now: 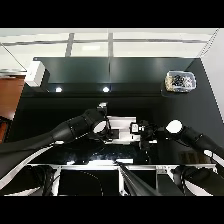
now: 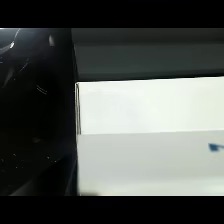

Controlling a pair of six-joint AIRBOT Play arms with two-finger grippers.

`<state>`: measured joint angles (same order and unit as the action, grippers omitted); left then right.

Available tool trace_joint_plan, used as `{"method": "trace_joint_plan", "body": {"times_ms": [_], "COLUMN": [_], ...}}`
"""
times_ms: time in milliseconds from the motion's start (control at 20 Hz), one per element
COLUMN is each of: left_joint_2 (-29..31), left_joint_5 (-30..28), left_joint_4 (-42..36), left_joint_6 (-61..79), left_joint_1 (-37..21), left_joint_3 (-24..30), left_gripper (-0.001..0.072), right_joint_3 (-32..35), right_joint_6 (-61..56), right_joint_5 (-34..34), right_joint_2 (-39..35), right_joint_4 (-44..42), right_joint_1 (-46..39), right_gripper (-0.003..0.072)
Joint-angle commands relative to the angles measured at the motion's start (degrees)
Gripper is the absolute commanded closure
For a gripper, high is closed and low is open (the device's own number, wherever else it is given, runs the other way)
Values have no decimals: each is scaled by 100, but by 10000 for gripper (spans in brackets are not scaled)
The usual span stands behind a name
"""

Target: Fold the box and place the chain.

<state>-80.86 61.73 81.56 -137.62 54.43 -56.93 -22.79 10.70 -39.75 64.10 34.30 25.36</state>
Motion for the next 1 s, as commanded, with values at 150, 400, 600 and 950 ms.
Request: {"method": "trace_joint_plan", "body": {"times_ms": [150,400,600,950], "left_joint_2": [-131,-205,-214,-328], "left_joint_5": [177,127,111,179], "left_joint_4": [345,315,299,188], "left_joint_6": [-234,-232,-234,-227], "left_joint_1": [2,2,11,11], "left_joint_3": [-68,-81,-81,-81], "left_gripper": [436,515,540,686], "right_joint_3": [0,0,0,0], "right_joint_6": [4,4,4,4], "right_joint_5": [-11,-9,-9,-9], "right_joint_2": [-2,-2,-2,-2], "right_joint_4": [2,2,0,0], "right_joint_1": [4,4,4,4], "right_gripper": [253,253,253,253]}}
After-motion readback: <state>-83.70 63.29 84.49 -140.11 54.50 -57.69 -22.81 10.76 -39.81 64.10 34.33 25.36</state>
